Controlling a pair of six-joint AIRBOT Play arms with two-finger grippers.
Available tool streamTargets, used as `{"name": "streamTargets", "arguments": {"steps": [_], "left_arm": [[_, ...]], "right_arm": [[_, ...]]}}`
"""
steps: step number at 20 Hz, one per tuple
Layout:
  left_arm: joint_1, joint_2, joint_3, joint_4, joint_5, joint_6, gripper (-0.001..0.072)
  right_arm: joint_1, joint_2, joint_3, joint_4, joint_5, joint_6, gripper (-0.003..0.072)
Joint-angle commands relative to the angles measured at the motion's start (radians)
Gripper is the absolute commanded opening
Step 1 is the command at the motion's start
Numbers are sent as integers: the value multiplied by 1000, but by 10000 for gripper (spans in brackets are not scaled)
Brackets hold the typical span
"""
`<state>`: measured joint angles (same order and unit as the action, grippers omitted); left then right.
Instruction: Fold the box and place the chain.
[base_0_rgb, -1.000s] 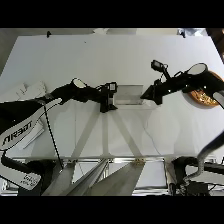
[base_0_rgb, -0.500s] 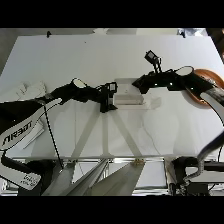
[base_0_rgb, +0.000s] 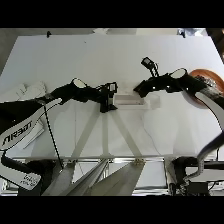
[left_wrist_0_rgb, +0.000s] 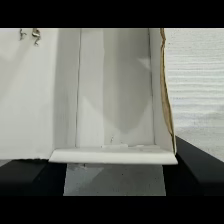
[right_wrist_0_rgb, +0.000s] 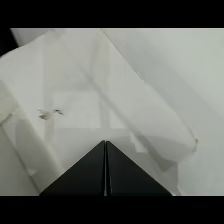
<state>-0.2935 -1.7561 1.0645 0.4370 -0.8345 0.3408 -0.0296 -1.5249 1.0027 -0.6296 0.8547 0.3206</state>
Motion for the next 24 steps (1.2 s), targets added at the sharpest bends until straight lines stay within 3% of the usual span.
{"name": "streamTargets", "arguments": {"steps": [1, 3, 4, 8, 9, 12, 17, 21, 24], "left_arm": [[1, 0, 0, -1, 1, -1, 218], [0, 0, 0, -1, 1, -1, 217], [1, 0, 0, -1, 1, -1, 217], [0, 0, 0, -1, 1, -1, 218], [0, 0, 0, -1, 1, -1, 218], [1, 0, 0, -1, 1, -1, 218], [0, 0, 0, -1, 1, -1, 218], [0, 0, 0, -1, 1, -1, 218], [0, 0, 0, -1, 1, -1, 217]], "right_arm": [[0, 120, 7, -53, 3, 11, 13], [0, 226, 7, -175, 0, 2, 17], [0, 274, 7, -254, 13, -16, 68], [0, 373, 6, -564, 196, -18, 414], [0, 363, 6, -609, 253, -18, 451], [0, 310, 3, -648, 315, -59, 458], [0, 216, 3, -634, 283, -250, 458], [17, 147, 3, -541, 278, -338, 430], [55, 98, 3, -544, 194, -345, 399]]}}
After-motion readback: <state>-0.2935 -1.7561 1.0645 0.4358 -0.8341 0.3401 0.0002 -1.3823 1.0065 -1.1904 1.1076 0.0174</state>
